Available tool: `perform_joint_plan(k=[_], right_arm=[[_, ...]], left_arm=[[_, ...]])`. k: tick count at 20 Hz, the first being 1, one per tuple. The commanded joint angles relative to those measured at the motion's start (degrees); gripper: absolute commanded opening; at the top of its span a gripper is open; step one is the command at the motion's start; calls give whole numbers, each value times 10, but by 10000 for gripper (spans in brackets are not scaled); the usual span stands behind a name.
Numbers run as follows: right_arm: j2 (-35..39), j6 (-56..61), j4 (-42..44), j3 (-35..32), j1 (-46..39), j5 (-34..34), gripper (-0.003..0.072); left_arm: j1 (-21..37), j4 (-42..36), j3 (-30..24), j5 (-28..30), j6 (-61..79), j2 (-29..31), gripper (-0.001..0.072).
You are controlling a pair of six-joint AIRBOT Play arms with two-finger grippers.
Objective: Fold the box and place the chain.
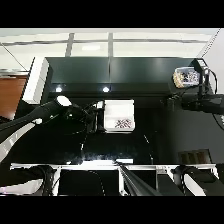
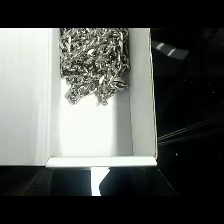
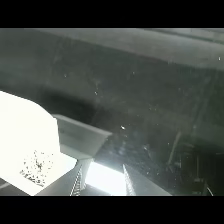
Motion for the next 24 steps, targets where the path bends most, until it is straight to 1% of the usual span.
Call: perform_joint_plan(k=[1, 3, 4, 5, 6, 9, 10, 12, 14, 15, 18, 19, 21, 22, 24], right_arm=[[-14, 0, 2, -16, 27, -49, 313], [-51, 17, 9, -11, 68, -109, 314], [-79, 31, 9, 1, 87, -130, 332], [-119, 42, 9, 25, 102, -138, 538], [-161, 44, 9, 58, 115, -136, 627], [-299, 43, 8, 167, 135, -154, 627], [-336, 42, 7, 194, 136, -146, 626], [-384, 2, 14, 227, 136, -95, 619], [-387, -137, 30, 228, 139, -13, 619], [-380, -185, 30, 229, 139, 22, 619], [-343, -253, 32, 228, 143, 77, 620], [-336, -261, 32, 224, 144, 100, 619], [-331, -261, 62, 199, 145, 151, 619], [-328, -265, 74, 183, 149, 160, 619], [-319, -282, 74, 157, 161, 149, 619]], left_arm=[[-3, 1, 1, 12, -12, 0, 559], [-3, 1, 1, 12, -11, 0, 559], [-3, 3, 1, 12, -11, 0, 559], [-3, 5, 1, 12, -11, 0, 559], [-3, 6, 0, 12, -11, 0, 559], [-3, 16, 1, 12, -11, 0, 560], [-2, 16, 1, 12, -11, 0, 560], [-3, 16, 1, 12, -11, 0, 559], [-3, 16, 1, 12, -11, 0, 559], [-3, 16, 1, 12, -11, 0, 560], [-3, 15, 1, 14, -11, 0, 560], [-3, 15, 1, 14, -11, 0, 560], [-3, 15, 1, 13, -11, 0, 560], [-3, 15, 1, 13, -11, 0, 560], [-3, 15, 1, 13, -11, 0, 560]])
